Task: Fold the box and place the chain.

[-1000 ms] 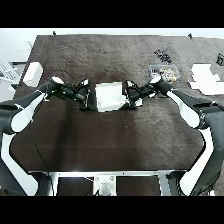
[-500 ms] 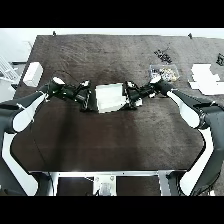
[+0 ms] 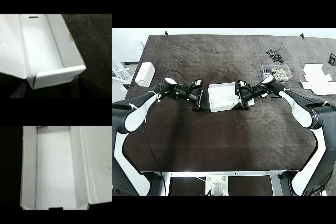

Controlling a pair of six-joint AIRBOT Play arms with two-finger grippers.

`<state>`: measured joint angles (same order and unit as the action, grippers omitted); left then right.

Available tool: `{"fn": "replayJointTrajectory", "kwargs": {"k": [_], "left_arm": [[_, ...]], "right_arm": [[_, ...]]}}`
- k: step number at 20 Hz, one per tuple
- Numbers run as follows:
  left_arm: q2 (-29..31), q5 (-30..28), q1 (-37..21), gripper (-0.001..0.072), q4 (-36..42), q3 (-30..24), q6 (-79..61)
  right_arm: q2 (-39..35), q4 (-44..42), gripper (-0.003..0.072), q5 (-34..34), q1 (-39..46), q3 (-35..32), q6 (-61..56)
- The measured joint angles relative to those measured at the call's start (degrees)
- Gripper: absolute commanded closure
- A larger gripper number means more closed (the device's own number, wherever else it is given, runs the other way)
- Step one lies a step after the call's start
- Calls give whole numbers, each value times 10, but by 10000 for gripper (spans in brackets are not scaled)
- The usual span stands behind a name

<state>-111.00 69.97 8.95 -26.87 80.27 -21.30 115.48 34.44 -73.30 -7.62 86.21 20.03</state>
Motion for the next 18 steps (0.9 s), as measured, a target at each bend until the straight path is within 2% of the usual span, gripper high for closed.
{"fn": "replayJointTrajectory", "kwargs": {"k": [5,7,18], "left_arm": [[-5,-35,-16,-11,6,2,3],[-6,-31,-23,-11,8,4,10],[-8,30,-20,-11,-25,6,5]], "right_arm": [[0,-2,131,0,0,0,-2],[0,-1,131,-5,-2,0,0],[0,3,131,-7,-1,0,2]]}}
